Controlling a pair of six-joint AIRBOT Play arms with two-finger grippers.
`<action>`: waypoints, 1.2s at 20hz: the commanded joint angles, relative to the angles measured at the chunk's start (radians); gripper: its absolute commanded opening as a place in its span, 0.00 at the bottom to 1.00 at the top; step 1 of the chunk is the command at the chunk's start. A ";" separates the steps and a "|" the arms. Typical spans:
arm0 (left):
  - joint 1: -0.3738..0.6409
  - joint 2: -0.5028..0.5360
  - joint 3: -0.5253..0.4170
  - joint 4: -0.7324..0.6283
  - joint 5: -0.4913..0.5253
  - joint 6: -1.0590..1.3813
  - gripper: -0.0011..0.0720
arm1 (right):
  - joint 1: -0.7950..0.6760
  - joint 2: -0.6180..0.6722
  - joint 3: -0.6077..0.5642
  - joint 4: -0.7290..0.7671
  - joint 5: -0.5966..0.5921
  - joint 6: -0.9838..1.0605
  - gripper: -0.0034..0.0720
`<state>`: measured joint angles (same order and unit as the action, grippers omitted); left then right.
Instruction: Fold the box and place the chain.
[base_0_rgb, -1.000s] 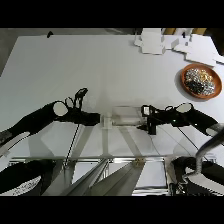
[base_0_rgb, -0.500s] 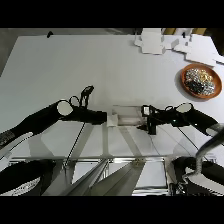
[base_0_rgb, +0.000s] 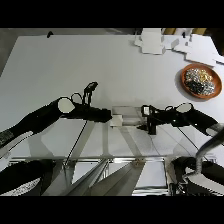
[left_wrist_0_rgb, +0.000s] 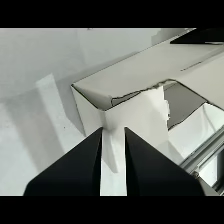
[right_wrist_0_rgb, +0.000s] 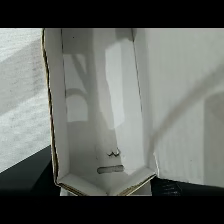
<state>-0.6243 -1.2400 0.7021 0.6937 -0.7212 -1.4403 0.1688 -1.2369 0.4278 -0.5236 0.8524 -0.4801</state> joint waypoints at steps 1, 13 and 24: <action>-0.001 0.001 0.003 -0.001 -0.003 0.001 0.25 | 0.000 0.000 0.000 0.000 0.000 0.000 0.50; -0.089 -0.020 0.036 0.156 0.036 -0.173 0.39 | 0.000 0.000 0.000 0.000 0.000 0.000 0.50; -0.154 -0.087 0.129 0.351 -0.021 -0.464 0.39 | 0.000 0.000 0.000 0.001 0.000 0.000 0.50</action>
<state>-0.7609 -1.3094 0.8143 1.0039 -0.7231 -1.8374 0.1688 -1.2369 0.4278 -0.5236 0.8520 -0.4835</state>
